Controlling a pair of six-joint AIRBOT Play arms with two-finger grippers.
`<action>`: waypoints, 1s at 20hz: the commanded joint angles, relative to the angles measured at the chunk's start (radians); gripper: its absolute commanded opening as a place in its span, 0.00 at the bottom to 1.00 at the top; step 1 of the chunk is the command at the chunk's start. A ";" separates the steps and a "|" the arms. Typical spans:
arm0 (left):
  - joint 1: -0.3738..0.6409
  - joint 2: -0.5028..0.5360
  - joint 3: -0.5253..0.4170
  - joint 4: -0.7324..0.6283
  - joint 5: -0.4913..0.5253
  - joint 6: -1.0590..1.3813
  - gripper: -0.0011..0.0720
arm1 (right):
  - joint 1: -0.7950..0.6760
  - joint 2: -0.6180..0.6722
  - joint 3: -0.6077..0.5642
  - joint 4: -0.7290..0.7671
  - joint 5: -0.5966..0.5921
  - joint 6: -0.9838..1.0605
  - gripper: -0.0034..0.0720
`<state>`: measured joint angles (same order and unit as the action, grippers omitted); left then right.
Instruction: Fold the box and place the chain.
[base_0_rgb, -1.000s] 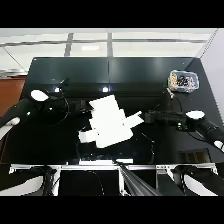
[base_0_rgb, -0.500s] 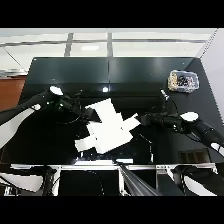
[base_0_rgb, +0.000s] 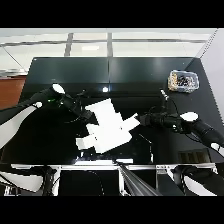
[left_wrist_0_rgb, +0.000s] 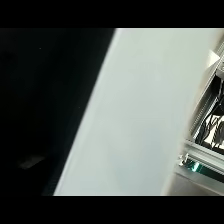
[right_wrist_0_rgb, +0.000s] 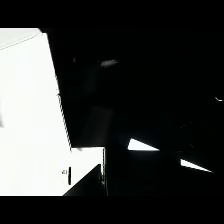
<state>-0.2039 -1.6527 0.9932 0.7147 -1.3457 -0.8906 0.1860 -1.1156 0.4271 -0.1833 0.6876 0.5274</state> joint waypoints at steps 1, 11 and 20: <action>0.021 0.041 -0.020 0.010 0.030 -0.030 0.66 | 0.001 0.001 0.000 0.000 -0.009 0.000 0.07; 0.042 0.142 -0.307 -0.309 0.229 0.171 0.64 | 0.001 0.001 0.000 0.000 -0.022 0.000 0.07; 0.018 0.142 -0.256 -0.248 0.150 0.245 0.11 | 0.001 0.001 0.003 -0.018 -0.041 -0.002 0.07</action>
<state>-0.1837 -1.5116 0.7136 0.4431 -1.1763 -0.6636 0.1860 -1.1156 0.4274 -0.1856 0.6621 0.5266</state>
